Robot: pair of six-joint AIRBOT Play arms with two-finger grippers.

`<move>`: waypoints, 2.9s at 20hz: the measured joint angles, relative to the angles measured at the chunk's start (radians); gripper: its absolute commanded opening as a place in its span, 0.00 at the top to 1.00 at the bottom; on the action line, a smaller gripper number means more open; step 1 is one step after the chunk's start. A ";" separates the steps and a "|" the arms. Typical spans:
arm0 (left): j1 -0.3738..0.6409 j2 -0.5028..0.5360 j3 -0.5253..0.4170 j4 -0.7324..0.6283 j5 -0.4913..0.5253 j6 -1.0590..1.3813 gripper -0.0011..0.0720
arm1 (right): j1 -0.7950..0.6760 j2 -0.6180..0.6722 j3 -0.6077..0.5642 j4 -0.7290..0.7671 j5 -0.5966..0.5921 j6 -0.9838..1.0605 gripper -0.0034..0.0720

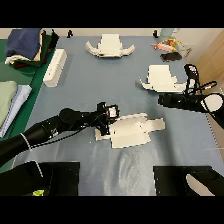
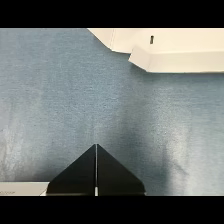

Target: Fold the box.

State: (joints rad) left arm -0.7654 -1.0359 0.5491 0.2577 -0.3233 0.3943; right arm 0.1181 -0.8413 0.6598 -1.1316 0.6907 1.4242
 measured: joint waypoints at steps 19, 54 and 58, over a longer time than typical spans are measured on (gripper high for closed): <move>-0.089 0.002 -0.090 -0.051 -0.058 0.012 0.96 | 0.000 0.000 0.000 0.013 0.000 0.000 0.95; 0.089 0.187 -0.119 -0.063 -0.126 0.269 0.97 | 0.001 0.000 0.000 0.039 0.000 0.000 0.95; 0.021 0.185 -0.166 -0.109 -0.059 0.287 0.97 | 0.001 0.000 0.000 0.039 -0.001 0.000 0.95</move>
State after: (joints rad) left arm -0.7448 -0.8509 0.3828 0.1490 -0.3820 0.6815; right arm 0.1188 -0.8413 0.6598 -1.0924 0.6899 1.4242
